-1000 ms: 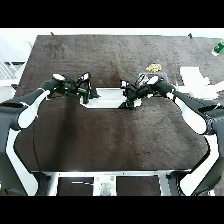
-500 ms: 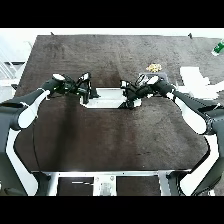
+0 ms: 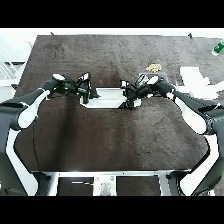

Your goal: Fold the box and place the chain.

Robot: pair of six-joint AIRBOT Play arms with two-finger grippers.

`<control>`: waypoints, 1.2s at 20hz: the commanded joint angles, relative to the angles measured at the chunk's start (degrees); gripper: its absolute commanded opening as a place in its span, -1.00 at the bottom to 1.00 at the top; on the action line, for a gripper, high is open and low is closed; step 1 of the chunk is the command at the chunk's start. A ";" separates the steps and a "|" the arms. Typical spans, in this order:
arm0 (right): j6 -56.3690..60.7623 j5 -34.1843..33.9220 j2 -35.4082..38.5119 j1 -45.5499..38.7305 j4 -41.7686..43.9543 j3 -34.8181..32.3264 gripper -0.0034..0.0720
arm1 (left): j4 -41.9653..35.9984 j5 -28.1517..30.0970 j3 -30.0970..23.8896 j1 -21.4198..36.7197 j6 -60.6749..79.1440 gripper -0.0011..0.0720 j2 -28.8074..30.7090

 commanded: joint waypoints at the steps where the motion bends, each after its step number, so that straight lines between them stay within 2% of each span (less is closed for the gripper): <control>1: 0.00 0.02 -0.04 0.04 0.00 0.04 0.46 | 0.02 0.04 0.00 -0.04 0.00 -0.92 0.00; 17: 0.00 0.02 -0.04 0.04 0.00 0.04 0.46 | -0.20 -0.63 0.00 -0.04 0.07 -0.91 0.02; 18: 0.00 0.02 -0.04 0.04 0.00 0.04 0.46 | -0.20 -0.63 0.00 -0.04 0.20 -0.65 0.02; 19: 0.00 0.02 -0.04 0.04 0.02 0.04 0.46 | -0.20 -0.63 0.00 -0.04 0.20 -0.27 0.02; 24: 0.00 0.02 -0.04 0.04 0.00 0.04 0.46 | -0.57 -1.92 0.57 0.09 0.20 -0.23 0.11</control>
